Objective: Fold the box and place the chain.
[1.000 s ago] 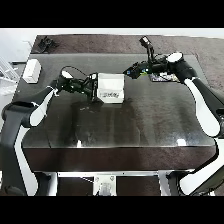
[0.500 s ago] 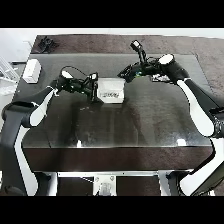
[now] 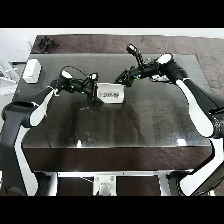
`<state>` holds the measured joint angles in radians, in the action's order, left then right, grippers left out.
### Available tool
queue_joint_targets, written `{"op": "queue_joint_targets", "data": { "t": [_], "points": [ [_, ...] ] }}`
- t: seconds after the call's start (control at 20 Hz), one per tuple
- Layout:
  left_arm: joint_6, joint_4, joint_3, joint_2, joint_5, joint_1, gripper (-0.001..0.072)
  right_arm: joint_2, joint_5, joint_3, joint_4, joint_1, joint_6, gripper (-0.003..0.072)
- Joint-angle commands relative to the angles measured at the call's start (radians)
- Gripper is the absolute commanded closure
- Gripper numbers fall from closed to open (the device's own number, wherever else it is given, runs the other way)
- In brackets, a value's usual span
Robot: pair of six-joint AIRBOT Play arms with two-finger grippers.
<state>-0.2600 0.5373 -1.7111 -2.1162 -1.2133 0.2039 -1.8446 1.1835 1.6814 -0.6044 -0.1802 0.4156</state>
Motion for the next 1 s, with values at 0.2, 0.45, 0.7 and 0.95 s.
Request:
{"op": "queue_joint_targets", "data": {
  "t": [0.2, 0.45, 0.7, 0.95],
  "points": [
    [0.000, 0.000, 0.000, 0.000, -0.001, -0.001, 0.0283, -0.005, 0.060, -0.002, 0.025, -0.037, -0.088, 0.0376],
    [0.000, 0.000, 0.000, 0.000, -0.001, -0.001, 0.0282, -0.021, 0.093, -0.004, 0.020, -0.049, -0.087, 0.0246],
    [0.000, 0.000, 0.000, 0.000, -0.001, -0.001, 0.0283, -0.065, 0.092, -0.006, 0.014, -0.049, -0.089, 0.0244],
    [0.000, 0.000, 0.000, 0.000, -0.001, -0.001, 0.0282, -0.078, 0.055, -0.006, 0.014, -0.049, -0.119, 0.0244]
  ]
}}
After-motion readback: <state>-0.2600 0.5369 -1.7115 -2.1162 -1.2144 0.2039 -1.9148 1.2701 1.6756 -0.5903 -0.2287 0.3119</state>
